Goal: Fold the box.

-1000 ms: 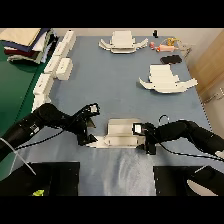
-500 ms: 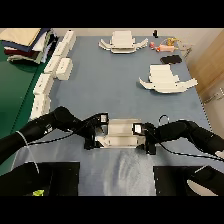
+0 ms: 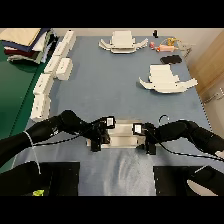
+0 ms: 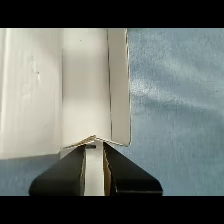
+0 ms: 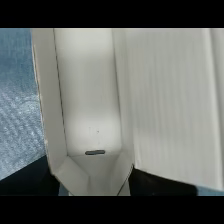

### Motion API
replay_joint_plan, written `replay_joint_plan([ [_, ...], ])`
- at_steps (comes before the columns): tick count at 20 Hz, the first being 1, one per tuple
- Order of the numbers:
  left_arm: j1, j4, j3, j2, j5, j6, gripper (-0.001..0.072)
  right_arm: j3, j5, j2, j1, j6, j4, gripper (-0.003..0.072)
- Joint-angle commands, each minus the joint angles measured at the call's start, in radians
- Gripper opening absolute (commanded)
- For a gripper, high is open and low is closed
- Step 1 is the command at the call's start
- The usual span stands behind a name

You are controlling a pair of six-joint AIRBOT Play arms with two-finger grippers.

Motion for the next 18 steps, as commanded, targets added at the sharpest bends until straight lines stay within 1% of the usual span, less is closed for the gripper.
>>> replay_joint_plan([
  [1, -0.024, -0.051, 0.0, -0.002, 0.043, 0.026, 0.0168, 0.0, 0.0, -0.001, 0.001, 0.0, 0.0, 0.0508],
  [2, -0.026, -0.051, 0.0, -0.002, 0.04, 0.025, 0.0193, 0.0, 0.0, -0.001, 0.001, 0.0, 0.0, 0.0508],
  [3, -0.026, -0.051, -0.001, -0.002, 0.04, 0.019, 0.0366, 0.0, 0.0, -0.001, 0.001, 0.0, 0.0, 0.0508],
  [4, -0.026, -0.051, -0.001, -0.002, 0.042, -0.003, 0.0583, 0.0, 0.0, -0.001, 0.001, 0.0, 0.0, 0.0508],
  [5, -0.026, -0.048, -0.001, -0.002, 0.042, -0.022, 0.061, 0.0, 0.0, -0.001, 0.001, 0.0, 0.0, 0.0508],
  [11, -0.026, -0.008, -0.001, -0.002, 0.039, -0.079, 0.0608, 0.0, 0.0, -0.001, 0.001, 0.0, 0.0, 0.0508],
  [12, -0.025, 0.014, 0.0, 0.0, 0.039, -0.115, 0.0555, 0.0, 0.0, -0.001, 0.001, 0.0, 0.0, 0.0508],
  [13, -0.024, 0.05, 0.001, 0.006, 0.039, -0.166, 0.0294, 0.0, 0.0, -0.001, 0.001, 0.0, 0.0, 0.0508],
  [14, -0.024, 0.124, 0.003, 0.019, 0.034, -0.24, 0.0015, 0.0, 0.0, -0.001, 0.001, 0.0, 0.0, 0.0508],
  [16, -0.024, 0.299, 0.013, 0.066, 0.027, -0.509, 0.0015, 0.0, 0.001, -0.001, 0.001, 0.0, 0.0, 0.0508],
  [18, -0.024, 0.455, 0.022, 0.135, -0.012, -0.733, 0.0015, 0.0, 0.0, -0.001, 0.001, 0.0, 0.0, 0.0508],
])
